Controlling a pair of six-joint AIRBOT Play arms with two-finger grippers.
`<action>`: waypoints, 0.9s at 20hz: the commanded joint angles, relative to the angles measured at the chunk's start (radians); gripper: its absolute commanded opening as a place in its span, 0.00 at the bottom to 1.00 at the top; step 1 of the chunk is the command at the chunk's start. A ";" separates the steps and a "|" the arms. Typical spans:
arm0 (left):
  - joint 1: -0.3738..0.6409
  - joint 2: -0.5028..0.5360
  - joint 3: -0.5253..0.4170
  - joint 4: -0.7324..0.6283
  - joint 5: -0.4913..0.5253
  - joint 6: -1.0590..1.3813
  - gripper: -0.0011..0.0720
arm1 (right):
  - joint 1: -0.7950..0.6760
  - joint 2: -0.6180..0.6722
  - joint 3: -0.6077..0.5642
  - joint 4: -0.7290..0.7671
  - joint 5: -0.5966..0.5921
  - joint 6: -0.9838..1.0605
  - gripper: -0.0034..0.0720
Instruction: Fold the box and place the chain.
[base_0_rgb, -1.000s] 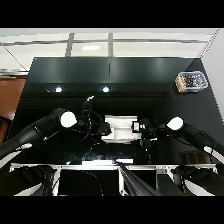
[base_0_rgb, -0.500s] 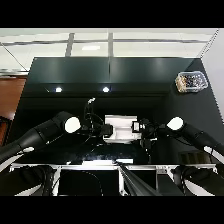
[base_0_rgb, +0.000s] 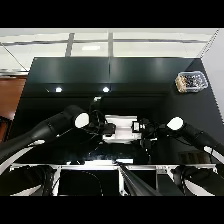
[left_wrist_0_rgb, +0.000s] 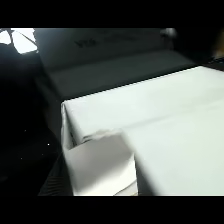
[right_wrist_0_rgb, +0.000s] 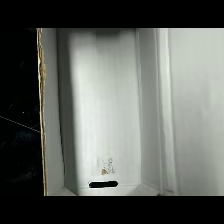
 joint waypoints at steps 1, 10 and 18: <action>-0.023 -0.057 0.059 0.039 -0.043 -0.026 0.68 | 0.001 0.000 0.000 0.000 -0.002 0.002 0.62; -0.052 -0.060 0.071 0.139 -0.070 -0.133 0.46 | 0.001 0.000 0.000 0.000 -0.002 0.002 0.61; -0.090 -0.130 0.079 0.233 -0.081 -0.282 0.38 | 0.001 0.000 0.000 0.000 -0.002 0.002 0.62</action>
